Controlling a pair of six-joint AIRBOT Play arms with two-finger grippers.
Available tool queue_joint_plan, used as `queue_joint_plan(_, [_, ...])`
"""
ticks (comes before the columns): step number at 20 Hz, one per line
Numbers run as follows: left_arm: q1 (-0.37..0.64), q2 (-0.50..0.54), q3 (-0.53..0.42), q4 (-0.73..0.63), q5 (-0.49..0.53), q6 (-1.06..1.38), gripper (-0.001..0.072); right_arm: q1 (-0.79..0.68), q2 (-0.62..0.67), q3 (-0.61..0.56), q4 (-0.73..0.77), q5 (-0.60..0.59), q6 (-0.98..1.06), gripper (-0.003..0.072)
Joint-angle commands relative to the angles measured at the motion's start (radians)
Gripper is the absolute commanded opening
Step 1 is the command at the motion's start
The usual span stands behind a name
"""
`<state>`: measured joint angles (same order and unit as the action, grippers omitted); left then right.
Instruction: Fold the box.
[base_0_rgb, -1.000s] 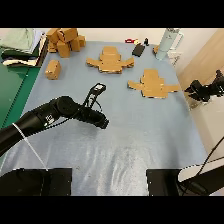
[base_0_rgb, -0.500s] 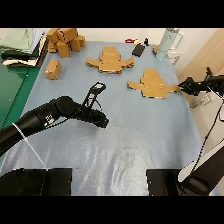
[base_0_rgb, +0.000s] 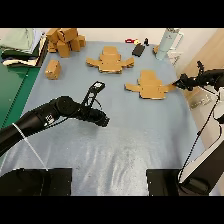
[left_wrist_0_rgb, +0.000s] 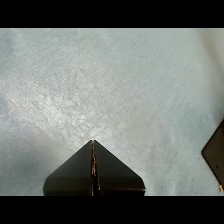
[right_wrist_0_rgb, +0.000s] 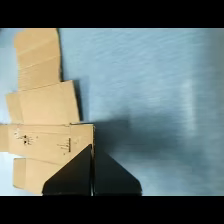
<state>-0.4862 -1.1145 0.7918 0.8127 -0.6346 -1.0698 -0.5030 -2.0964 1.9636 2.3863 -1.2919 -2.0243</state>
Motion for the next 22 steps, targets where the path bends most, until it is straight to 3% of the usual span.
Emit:
queue_joint_plan(1, [0.001, 0.000, 0.001, -0.011, 0.003, -0.050, 0.0014, 0.027, 0.043, -0.008, -0.002, -0.098, -0.018, -0.0002])
queue_joint_plan(5, [0.002, 0.001, 0.001, -0.008, -0.028, -0.057, 0.0018, 0.070, 0.209, -0.208, -0.034, -0.023, -0.018, -0.0001])
queue_joint_plan(7, [0.003, 0.000, 0.001, -0.005, -0.027, -0.068, 0.0396, 0.093, 0.325, -0.388, -0.037, 0.049, -0.018, -0.0002])
queue_joint_plan(11, [0.035, 0.001, 0.001, -0.006, -0.046, -0.076, 0.0412, 0.166, 0.632, -0.839, -0.037, 0.255, -0.013, -0.0002])
queue_joint_plan(16, [0.107, 0.000, 0.003, -0.005, -0.183, -0.075, 0.0410, 0.334, 1.055, -1.354, -0.038, 0.474, 0.210, -0.0002])
queue_joint_plan(19, [0.159, 0.000, 0.021, -0.005, -0.264, -0.071, 0.0410, 0.455, 1.257, -1.525, -0.108, 0.501, 0.390, -0.0001])
queue_joint_plan(21, [0.192, 0.000, 0.032, -0.005, -0.290, -0.067, 0.0410, 0.505, 1.332, -1.569, -0.231, 0.481, 0.542, 0.0005])
queue_joint_plan(22, [0.206, 0.000, 0.032, -0.005, -0.294, -0.067, 0.0411, 0.511, 1.344, -1.573, -0.269, 0.461, 0.568, 0.0058])
